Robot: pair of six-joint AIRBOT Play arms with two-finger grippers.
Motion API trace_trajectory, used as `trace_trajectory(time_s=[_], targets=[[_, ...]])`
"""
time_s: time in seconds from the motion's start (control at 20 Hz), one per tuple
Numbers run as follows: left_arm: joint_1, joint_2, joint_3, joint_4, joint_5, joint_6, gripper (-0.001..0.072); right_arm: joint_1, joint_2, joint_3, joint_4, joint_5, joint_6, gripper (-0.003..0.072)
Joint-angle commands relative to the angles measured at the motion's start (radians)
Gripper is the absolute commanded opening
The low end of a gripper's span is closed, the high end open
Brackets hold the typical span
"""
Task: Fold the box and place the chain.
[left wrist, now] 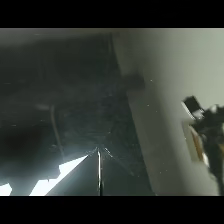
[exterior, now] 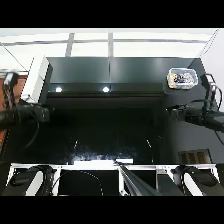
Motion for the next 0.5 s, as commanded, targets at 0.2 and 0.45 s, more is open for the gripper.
trace_trajectory(time_s=[0.2, 0.45], targets=[[-0.041, 0.259, -0.206, 0.042, 0.123, -0.016, 0.0028, 0.000, 0.027, -0.109, -0.034, -0.141, -0.003, 0.0006], [-0.041, 0.258, -0.206, 0.040, 0.124, -0.016, 0.0029, 0.000, 0.027, -0.109, -0.034, -0.141, -0.003, 0.0006]])
